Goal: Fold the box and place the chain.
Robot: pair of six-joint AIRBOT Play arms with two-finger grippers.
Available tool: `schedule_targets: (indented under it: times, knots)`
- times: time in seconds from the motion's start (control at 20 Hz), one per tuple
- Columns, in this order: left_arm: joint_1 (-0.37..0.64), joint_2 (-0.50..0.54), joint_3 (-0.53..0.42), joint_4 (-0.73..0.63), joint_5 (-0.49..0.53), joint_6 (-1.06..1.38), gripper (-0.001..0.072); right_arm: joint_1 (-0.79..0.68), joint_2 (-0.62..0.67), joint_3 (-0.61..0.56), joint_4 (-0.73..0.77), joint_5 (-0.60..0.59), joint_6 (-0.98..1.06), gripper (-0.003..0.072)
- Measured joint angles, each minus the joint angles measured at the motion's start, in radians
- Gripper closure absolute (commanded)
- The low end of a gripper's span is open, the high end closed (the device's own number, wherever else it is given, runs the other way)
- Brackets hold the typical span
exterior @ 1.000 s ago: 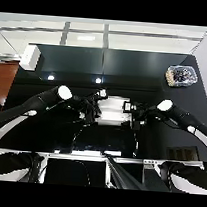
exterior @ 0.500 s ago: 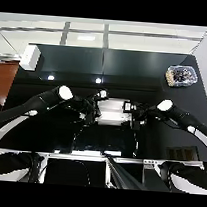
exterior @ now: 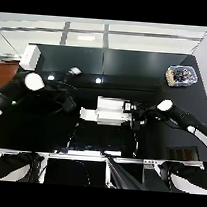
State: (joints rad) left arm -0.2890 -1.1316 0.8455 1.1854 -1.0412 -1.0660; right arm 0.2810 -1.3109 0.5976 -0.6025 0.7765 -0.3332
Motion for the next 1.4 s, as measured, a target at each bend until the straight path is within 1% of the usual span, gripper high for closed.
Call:
schedule_targets:
  times: [0.05,0.1,0.2,0.3,0.35,0.45,0.55,0.7,0.8,0.95,1.05,1.1,1.15,1.2,1.25,1.4]
  knots:
    - [0.047,0.007,-0.028,-0.003,-0.001,-0.111,0.0682,0.0,0.0,0.0,0.0,0.0,0.0,0.056]
    - [0.091,0.008,-0.06,-0.034,-0.014,-0.175,0.0682,0.0,0.0,0.0,0.0,0.0,0.0,0.056]
    - [0.176,-0.01,-0.134,-0.198,-0.063,-0.168,0.0686,0.0,0.0,0.0,0.0,0.0,0.0,0.056]
    - [0.24,-0.041,-0.203,-0.365,-0.069,-0.136,0.0687,0.0,0.0,0.0,0.0,0.0,0.0,0.056]
    - [0.253,-0.06,-0.228,-0.428,-0.063,-0.124,0.0687,0.0,0.0,0.0,0.0,0.0,0.0,0.056]
    - [0.242,-0.097,-0.257,-0.507,-0.034,-0.115,0.0687,0.0,0.0,0.0,0.0,0.0,0.0,0.056]
    - [0.196,-0.139,-0.271,-0.552,0.026,-0.131,0.0687,0.0,0.0,0.0,0.0,0.0,0.0,0.056]
    - [0.114,-0.206,-0.256,-0.586,0.091,-0.154,0.0686,0.0,0.0,0.0,0.0,0.0,0.0,0.056]
    - [0.064,-0.244,-0.231,-0.596,0.111,-0.162,0.0686,0.0,0.0,0.0,0.0,0.0,0.0,0.056]
    - [0.028,-0.273,-0.194,-0.607,0.113,-0.152,0.0686,0.0,0.0,0.0,0.0,0.0,0.0,0.056]
    - [0.019,-0.281,-0.169,-0.614,0.082,-0.117,0.0683,0.0,0.0,0.0,0.0,0.0,0.0,0.056]
    - [0.016,-0.283,-0.158,-0.615,0.06,-0.096,0.0664,0.0,0.0,0.0,0.0,0.0,0.0,0.056]
    - [0.014,-0.285,-0.145,-0.618,0.039,-0.076,0.0505,0.0,0.0,0.0,0.0,0.0,0.0,0.056]
    - [0.013,-0.286,-0.135,-0.618,0.026,-0.062,0.0251,0.0,0.0,0.0,0.0,0.0,0.0,0.056]
    - [0.013,-0.287,-0.124,-0.618,0.011,-0.05,0.0064,0.0,0.0,0.0,0.0,0.0,0.0,0.056]
    - [0.012,-0.288,-0.096,-0.621,-0.005,-0.031,0.0059,0.0,0.0,0.0,0.0,0.0,0.0,0.056]
